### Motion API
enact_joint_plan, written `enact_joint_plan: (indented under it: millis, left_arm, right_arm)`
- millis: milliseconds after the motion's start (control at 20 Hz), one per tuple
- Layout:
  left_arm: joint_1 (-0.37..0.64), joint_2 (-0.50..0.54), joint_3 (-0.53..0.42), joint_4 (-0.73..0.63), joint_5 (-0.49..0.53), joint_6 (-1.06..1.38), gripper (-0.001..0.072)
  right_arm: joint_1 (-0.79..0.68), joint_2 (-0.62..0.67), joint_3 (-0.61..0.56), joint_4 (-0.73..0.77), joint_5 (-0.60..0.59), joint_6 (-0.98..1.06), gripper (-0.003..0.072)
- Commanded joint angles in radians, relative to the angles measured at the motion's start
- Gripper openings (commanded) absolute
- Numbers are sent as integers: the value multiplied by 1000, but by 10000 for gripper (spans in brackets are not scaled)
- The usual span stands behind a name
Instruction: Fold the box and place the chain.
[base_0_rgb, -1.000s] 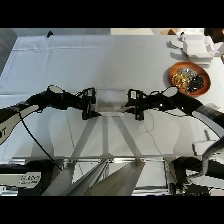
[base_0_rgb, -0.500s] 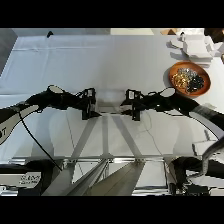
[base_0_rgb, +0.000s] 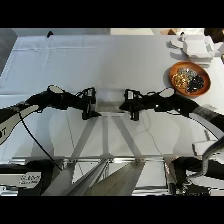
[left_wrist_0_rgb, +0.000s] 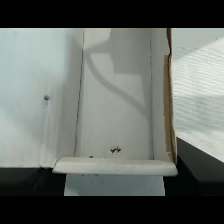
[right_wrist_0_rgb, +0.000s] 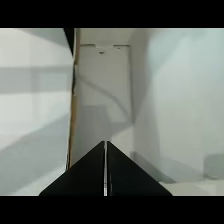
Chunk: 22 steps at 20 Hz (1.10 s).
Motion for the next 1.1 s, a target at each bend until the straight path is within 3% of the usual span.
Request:
enact_joint_plan:
  millis: [0,150,300,600,700,1050]
  left_arm:
    - [0,0,0,2,-2,2,275]
    - [0,0,0,2,-2,2,275]
    - [0,0,0,2,-2,2,275]
    - [0,0,0,2,-2,2,275]
    - [0,0,0,2,-2,2,275]
    - [0,0,0,2,-2,2,275]
  right_arm:
    - [-19,72,0,-40,19,107,10]
    - [-79,174,0,-95,89,259,10]
    - [-212,264,0,-194,93,622,10]
    - [-447,335,0,-579,176,1324,7]
    - [-454,316,-7,-639,219,1412,6]
    - [-386,196,-109,-461,147,1418,4]
